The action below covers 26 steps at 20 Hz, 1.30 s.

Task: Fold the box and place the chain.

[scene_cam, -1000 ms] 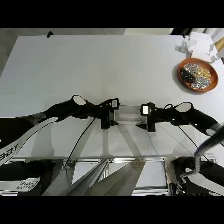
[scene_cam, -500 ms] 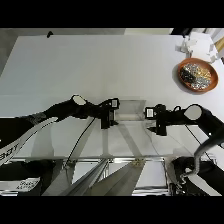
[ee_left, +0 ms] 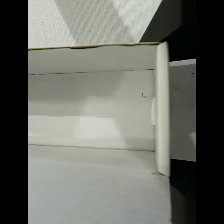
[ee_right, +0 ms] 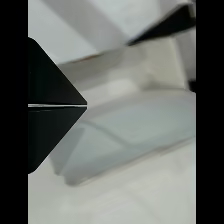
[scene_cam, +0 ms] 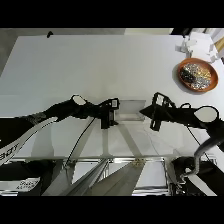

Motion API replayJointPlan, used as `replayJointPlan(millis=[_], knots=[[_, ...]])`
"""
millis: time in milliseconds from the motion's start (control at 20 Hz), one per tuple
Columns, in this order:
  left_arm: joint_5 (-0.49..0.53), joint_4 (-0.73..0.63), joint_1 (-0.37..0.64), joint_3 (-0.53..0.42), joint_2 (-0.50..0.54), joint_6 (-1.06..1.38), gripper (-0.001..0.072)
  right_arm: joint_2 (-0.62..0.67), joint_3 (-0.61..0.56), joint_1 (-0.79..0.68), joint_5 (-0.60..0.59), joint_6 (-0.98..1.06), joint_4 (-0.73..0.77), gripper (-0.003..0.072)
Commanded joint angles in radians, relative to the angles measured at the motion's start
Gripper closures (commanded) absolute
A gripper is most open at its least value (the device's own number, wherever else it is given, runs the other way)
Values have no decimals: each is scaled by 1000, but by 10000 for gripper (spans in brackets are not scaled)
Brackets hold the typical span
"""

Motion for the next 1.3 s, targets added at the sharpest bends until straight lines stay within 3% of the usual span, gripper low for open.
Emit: replayJointPlan(millis=[0, 150, 300, 650, 850, 1000, 1200, 1250], knots=[[0, 0, 0, 0, 1, 0, 571, -107, 1, 0, -127, -108, 359, 672], [0, 0, 0, 0, 1, 0, 571, -269, 1, 0, -188, -102, 411, 672], [0, 0, 0, 0, 1, 0, 571, -347, 1, 0, -222, -59, 391, 672], [0, 0, 0, 0, 1, 0, 571, -328, 4, 0, -196, 79, 222, 672], [0, 0, 0, 0, 1, 0, 571, -221, 103, 0, -101, 78, 140, 672], [0, 0, 0, 0, 1, 0, 571, -158, 183, 0, 34, 73, -192, 675], [0, 0, 0, 0, 1, 0, 571, -157, 188, 0, 130, 81, -742, 670], [0, 0, 0, 0, 1, 0, 571, -165, 187, 0, 156, 106, -802, 639]])
